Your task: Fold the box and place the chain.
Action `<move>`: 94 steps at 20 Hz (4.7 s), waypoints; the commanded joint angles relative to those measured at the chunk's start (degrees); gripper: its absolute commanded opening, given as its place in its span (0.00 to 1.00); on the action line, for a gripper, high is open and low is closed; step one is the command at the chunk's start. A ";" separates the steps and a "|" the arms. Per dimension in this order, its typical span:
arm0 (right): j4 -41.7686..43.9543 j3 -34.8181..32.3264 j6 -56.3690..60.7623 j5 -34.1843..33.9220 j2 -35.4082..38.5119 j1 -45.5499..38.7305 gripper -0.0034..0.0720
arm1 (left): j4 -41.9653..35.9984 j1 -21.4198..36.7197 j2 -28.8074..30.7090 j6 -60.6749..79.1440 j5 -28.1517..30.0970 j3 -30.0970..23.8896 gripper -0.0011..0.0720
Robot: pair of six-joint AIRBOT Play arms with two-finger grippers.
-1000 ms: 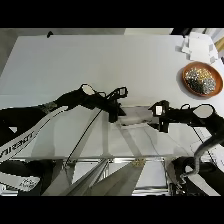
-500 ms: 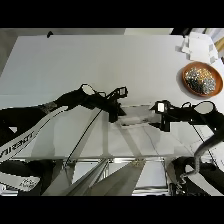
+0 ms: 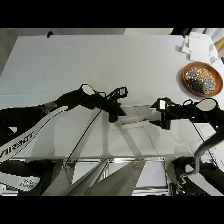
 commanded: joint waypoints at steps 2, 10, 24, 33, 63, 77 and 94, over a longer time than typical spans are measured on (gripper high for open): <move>1.18 0.11 -1.64 -0.37 -1.62 -0.02 0.96 | 0.00 -0.04 -0.04 0.00 0.02 0.00 0.03; 1.09 0.11 -2.64 0.04 -4.61 0.04 0.96 | 0.00 -0.04 -0.04 0.00 0.02 0.00 0.03; 0.00 0.02 -0.09 3.78 -6.14 3.61 0.96 | 0.00 -0.04 -0.04 0.00 0.02 0.00 0.03; 0.87 -0.81 0.94 2.67 -7.28 3.61 0.96 | 0.00 -0.04 -0.04 0.00 0.02 0.00 0.03; 2.60 -0.81 -1.11 -1.90 -14.43 5.03 0.60 | 0.00 -0.04 -0.04 0.00 0.00 0.00 0.03; 2.54 -0.79 -1.05 -1.84 -14.40 5.01 0.54 | 0.00 -0.04 -0.04 0.00 0.02 0.00 0.03; 2.54 -0.79 -1.01 -0.74 -14.40 5.03 0.54 | 0.00 -0.04 -0.04 0.04 0.17 0.00 0.03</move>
